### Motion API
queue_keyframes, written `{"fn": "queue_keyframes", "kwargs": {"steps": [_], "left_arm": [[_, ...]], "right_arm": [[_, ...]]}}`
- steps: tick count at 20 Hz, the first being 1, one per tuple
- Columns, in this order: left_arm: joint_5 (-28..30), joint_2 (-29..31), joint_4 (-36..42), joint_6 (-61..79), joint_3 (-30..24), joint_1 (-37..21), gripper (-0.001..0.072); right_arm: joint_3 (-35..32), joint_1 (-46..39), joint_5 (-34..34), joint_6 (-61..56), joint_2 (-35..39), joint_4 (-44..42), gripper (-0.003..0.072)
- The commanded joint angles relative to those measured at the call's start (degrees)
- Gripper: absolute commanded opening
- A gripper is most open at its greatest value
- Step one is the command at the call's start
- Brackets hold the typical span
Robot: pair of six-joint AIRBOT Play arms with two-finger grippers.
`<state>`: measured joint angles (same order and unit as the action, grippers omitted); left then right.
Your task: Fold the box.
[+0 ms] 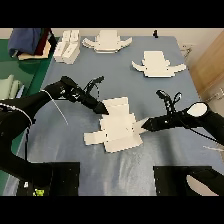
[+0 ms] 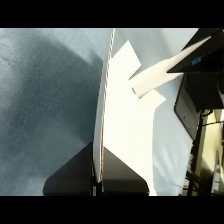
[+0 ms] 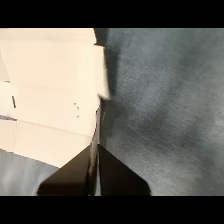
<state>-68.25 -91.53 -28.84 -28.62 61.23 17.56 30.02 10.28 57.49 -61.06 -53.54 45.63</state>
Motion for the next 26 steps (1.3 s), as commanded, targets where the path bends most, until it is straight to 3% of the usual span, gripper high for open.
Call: {"fn": "queue_keyframes", "kwargs": {"steps": [1,2,6,9,11,13,16,20,26], "left_arm": [[-0.1,0.1,0.3,2.9,0.3,0.2,0.0014],[0.4,0.4,0.3,4.0,0.5,0.3,0.0013],[4.3,4.6,0.7,9.4,0.4,0.3,0.0012],[6.2,10.3,2.2,15.1,-0.3,1.6,0.0012],[10.5,14.6,2.2,21.4,-2.8,4.1,0.0012],[17.0,17.9,2.9,28.5,-7.1,7.3,0.0011],[21.8,21.2,11.7,41.7,-14.8,10.4,0.0012],[27.1,21.9,15.6,50.6,-21.0,12.9,0.0013],[30.3,20.2,15.5,51.7,-23.5,14.9,0.0014]], "right_arm": [[0.0,0.0,-1.0,-0.7,0.1,1.0,0.0278],[0.2,-0.3,-1.8,-3.2,0.0,2.0,0.0311],[4.7,-4.2,-1.4,-17.3,0.1,11.7,0.0311],[11.3,-7.3,2.1,-29.0,0.1,21.5,0.0311],[14.3,-8.6,3.1,-34.4,0.4,22.4,0.0311],[15.9,-8.4,2.9,-36.0,0.9,20.8,0.0269],[16.2,-8.4,0.8,-36.0,2.1,17.1,0.0022],[16.3,-7.1,-2.4,-36.0,2.5,17.1,0.0007],[16.2,-1.7,-6.1,-36.0,2.4,17.6,0.0007]]}}
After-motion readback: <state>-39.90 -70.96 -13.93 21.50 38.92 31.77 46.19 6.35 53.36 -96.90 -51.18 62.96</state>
